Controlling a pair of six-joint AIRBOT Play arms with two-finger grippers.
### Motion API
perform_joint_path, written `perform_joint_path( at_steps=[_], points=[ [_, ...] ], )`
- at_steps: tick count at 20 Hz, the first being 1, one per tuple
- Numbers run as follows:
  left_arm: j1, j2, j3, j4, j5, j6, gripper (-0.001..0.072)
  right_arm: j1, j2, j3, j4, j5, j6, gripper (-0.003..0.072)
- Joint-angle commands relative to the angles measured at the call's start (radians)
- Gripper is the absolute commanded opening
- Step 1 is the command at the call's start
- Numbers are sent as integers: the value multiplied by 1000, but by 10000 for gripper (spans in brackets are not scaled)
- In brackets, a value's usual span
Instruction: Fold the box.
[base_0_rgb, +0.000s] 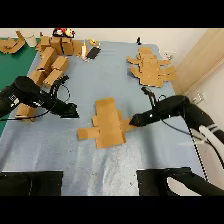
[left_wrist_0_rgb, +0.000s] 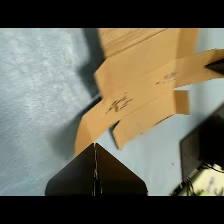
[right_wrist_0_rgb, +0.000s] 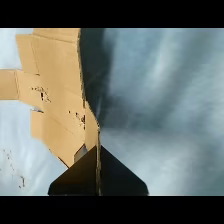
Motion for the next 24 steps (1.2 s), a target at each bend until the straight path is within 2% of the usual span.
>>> perform_joint_path(
  at_steps=[1,7,8,9,10,17,22,23,24],
  points=[
    [64,-67,0,-144,-95,190,11,92,144,-126,14,91,-1,0],
    [63,-149,1,-134,-32,244,14,144,227,-195,14,111,3,0],
    [63,-150,0,-126,-16,248,54,156,227,-196,14,117,3,0],
    [61,-150,0,-126,-3,268,407,171,227,-196,14,128,4,0],
    [61,-150,0,-129,13,272,691,184,227,-196,16,141,9,0],
    [61,-201,0,-133,20,279,691,230,225,-196,16,201,27,0],
    [61,-286,-2,-365,-48,463,689,230,225,-196,13,201,29,0],
    [56,-303,-2,-410,-66,494,634,230,225,-196,13,201,30,0],
    [47,-317,-2,-435,-77,515,635,230,225,-196,13,201,31,0]
  ],
)
